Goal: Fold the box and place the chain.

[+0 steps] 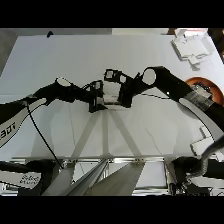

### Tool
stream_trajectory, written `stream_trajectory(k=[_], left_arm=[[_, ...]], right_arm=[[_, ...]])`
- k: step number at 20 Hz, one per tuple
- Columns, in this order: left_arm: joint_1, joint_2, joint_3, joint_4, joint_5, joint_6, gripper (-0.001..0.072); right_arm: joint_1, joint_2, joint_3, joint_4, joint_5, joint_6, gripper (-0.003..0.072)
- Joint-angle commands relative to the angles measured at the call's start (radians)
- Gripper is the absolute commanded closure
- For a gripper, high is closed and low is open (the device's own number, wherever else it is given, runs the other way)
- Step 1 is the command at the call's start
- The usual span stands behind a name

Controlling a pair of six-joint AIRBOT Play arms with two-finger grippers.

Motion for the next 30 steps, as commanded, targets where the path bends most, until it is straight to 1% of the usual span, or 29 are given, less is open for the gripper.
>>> stream_trajectory(k=[1, 6, 8, 11, 12, 19, 21, 25, 27, 30], left_arm=[[0.000, 0.000, 0.000, 0.001, -0.003, 0.001, 0.0452], [0.000, 0.000, 0.000, 0.001, -0.003, 0.001, 0.0452], [0.000, 0.000, 0.000, 0.001, -0.003, 0.001, 0.0452], [0.000, 0.000, 0.000, 0.001, -0.003, 0.001, 0.0452], [0.000, 0.000, 0.000, 0.001, -0.003, 0.001, 0.0452], [0.000, 0.000, 0.000, 0.001, -0.002, 0.001, 0.0452], [0.000, 0.000, 0.000, 0.001, -0.002, 0.001, 0.0452], [0.000, 0.000, 0.000, 0.001, -0.003, 0.001, 0.0452], [0.000, 0.000, 0.000, 0.001, -0.003, 0.001, 0.0452], [0.000, 0.000, 0.000, 0.001, -0.003, 0.001, 0.0452]], right_arm=[[0.007, 0.004, -0.015, -0.028, -0.037, 0.002, 0.0395], [0.007, 0.004, -0.016, -0.027, -0.023, 0.002, 0.0387], [0.007, 0.004, -0.016, -0.027, 0.003, 0.005, 0.0347], [0.007, 0.004, -0.016, -0.023, 0.035, 0.010, 0.0342], [0.007, 0.004, -0.016, -0.019, 0.041, 0.009, 0.0313], [0.018, 0.004, -0.016, -0.019, 0.040, 0.010, 0.0298], [0.030, 0.004, -0.016, -0.019, 0.033, 0.009, 0.0219], [0.031, 0.004, -0.016, -0.018, -0.016, 0.010, 0.0232], [0.031, 0.004, -0.016, -0.019, -0.039, 0.010, 0.0272], [0.031, 0.004, -0.024, -0.020, -0.044, 0.010, 0.0277]])
